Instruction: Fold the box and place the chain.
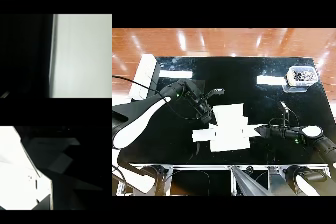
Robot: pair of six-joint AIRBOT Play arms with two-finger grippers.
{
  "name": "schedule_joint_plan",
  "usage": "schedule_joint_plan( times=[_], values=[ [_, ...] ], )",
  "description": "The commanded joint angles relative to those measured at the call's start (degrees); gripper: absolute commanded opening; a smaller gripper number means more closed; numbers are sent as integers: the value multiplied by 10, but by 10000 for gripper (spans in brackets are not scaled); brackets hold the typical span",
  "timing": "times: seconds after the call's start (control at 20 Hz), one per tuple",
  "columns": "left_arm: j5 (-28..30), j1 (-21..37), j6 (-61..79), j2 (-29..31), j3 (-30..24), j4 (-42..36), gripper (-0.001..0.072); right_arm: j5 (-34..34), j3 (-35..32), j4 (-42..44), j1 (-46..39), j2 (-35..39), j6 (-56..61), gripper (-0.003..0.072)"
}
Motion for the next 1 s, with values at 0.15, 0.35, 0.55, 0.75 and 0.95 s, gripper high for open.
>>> schedule_joint_plan(
  times=[0.15, 0.35, 0.55, 0.75, 0.95],
  values=[
    [14, 6, 9, 6, 1, 1, 17, 38, 0, -7, 0, 0, 35, 573],
    [12, 6, 9, 28, 1, 2, 16, 68, 0, -40, 0, 0, 40, 487],
    [11, 3, 2, 73, 0, 36, 15, 110, 39, -141, -31, 0, 101, 556],
    [-38, -10, 12, 125, -20, 63, 15, 201, 146, -234, -109, 0, 134, 554],
    [-113, -49, 34, 181, -85, 79, 12, 259, 245, -238, -169, 0, 126, 555]
  ],
)
